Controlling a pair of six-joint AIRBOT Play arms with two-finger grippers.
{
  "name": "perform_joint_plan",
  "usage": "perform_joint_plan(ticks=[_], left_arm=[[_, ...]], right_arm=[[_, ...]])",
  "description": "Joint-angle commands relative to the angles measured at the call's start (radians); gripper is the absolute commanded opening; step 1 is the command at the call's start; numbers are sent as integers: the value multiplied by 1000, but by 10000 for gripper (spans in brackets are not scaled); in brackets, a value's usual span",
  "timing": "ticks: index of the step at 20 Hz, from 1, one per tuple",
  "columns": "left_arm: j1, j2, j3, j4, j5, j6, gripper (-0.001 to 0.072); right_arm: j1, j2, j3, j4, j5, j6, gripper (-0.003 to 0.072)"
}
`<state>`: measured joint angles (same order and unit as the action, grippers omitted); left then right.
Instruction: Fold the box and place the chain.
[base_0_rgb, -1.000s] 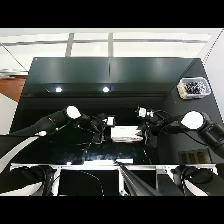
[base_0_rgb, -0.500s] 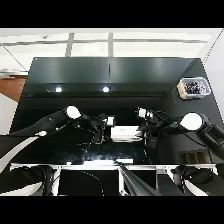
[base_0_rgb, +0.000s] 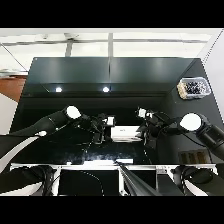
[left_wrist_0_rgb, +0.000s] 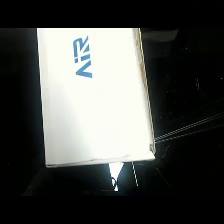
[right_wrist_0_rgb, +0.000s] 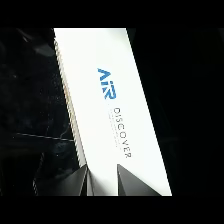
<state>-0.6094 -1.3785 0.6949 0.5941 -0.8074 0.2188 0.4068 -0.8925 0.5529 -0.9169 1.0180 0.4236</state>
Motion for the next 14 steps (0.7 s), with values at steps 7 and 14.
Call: perform_joint_plan(ticks=[7,14], left_arm=[[0,-1,-1,0,0,1,501],[0,-1,-1,0,0,1,501]], right_arm=[[0,-40,-1,8,-8,29,199],[0,-50,14,36,37,39,200]])
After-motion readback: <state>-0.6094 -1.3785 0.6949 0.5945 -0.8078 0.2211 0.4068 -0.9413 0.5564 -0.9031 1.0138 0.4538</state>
